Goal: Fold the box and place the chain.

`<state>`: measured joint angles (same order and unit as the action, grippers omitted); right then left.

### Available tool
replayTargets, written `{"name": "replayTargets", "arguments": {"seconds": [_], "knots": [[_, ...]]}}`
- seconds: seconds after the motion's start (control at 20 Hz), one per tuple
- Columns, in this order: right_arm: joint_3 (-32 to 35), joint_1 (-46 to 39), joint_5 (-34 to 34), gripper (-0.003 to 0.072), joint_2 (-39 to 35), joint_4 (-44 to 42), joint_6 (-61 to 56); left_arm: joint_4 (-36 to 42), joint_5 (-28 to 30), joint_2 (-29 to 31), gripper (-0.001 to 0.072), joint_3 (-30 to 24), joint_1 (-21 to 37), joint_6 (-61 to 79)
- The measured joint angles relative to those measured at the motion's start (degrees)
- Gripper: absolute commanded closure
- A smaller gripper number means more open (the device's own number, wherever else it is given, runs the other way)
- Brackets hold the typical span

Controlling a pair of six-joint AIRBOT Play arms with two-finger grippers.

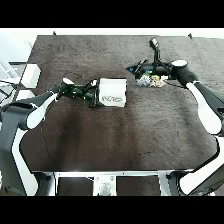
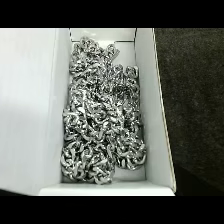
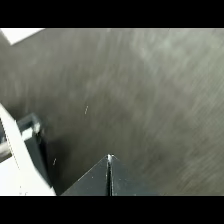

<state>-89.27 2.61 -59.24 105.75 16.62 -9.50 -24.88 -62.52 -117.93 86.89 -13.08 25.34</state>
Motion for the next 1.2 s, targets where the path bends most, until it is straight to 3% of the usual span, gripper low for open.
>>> {"name": "replayTargets", "arguments": {"seconds": [0.4, 0.75, 0.85, 1.0, 1.2], "knots": [[-0.1, 6.2, -11.3, 0.0674, 1.9, 12.4, -4.9, 0.0, 0.0, 0.0, 0.0323, 0.0, 0.0, 0.0], [0.1, 9.9, -12.5, 0.0670, -1.9, 20.0, -5.9, 0.0, 0.0, 0.0, 0.0323, 0.0, 0.0, 0.0], [0.6, 10.1, -12.3, 0.0468, -2.2, 22.5, -6.5, 0.0, 0.0, 0.0, 0.0323, 0.0, 0.0, 0.0], [0.9, 10.3, -12.3, 0.0282, -2.4, 24.4, -6.9, 0.0, 0.0, 0.0, 0.0323, 0.0, 0.0, 0.0], [1.1, 10.6, -12.4, 0.0248, -2.5, 25.3, -7.1, 0.0, 0.0, 0.0, 0.0323, 0.0, 0.0, 0.0]]}}
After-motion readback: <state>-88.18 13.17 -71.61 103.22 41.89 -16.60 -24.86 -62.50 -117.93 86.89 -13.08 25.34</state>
